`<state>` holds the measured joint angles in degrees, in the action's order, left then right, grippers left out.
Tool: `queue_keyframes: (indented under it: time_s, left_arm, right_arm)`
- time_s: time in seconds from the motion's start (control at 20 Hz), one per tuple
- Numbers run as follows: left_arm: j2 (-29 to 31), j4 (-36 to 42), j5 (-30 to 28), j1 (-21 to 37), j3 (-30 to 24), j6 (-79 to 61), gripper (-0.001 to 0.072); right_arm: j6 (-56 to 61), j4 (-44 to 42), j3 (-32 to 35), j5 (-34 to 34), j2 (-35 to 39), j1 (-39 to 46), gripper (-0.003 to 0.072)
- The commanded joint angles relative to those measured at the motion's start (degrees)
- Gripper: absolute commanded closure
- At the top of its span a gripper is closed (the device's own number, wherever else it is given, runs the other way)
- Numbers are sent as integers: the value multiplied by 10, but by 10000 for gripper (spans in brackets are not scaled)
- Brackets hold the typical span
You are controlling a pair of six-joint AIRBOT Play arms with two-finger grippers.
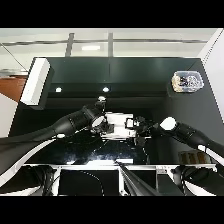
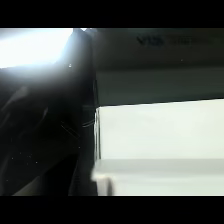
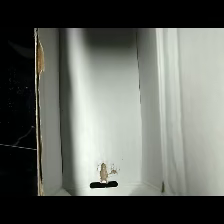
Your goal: Fold the box and place the chain.
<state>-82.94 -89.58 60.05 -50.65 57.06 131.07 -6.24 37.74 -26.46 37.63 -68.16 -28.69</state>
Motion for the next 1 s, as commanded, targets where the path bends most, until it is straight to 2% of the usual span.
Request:
queue_keyframes:
  time_s: [0.0,0.1,0.2,0.3,0.35,0.4,0.5,0.7,0.9,0.95]
  left_arm:
    - [-1,-17,0,-6,1,14,573]
    - [-1,-12,-11,-6,1,14,588]
    - [-1,-3,-22,-6,1,13,678]
    - [-2,3,-30,-6,1,14,679]
    - [-2,3,-30,-6,1,14,679]
    - [-2,3,-26,-6,1,14,679]
    - [-2,3,-23,-6,1,14,679]
    - [-2,3,-23,-6,1,17,679]
    - [-3,2,-19,-6,1,40,680]
    - [-3,1,-19,-6,1,40,680]
  right_arm:
    - [0,0,0,0,0,0,249]
    - [0,0,0,0,0,0,249]
    - [0,0,0,0,0,0,249]
    - [0,0,0,2,0,0,249]
    - [5,-1,0,10,2,0,208]
    - [33,0,0,14,10,0,-34]
    - [83,34,0,19,39,5,-34]
    - [106,161,0,72,104,42,-33]
    - [90,135,0,80,105,50,-25]
    - [74,112,0,80,104,50,21]
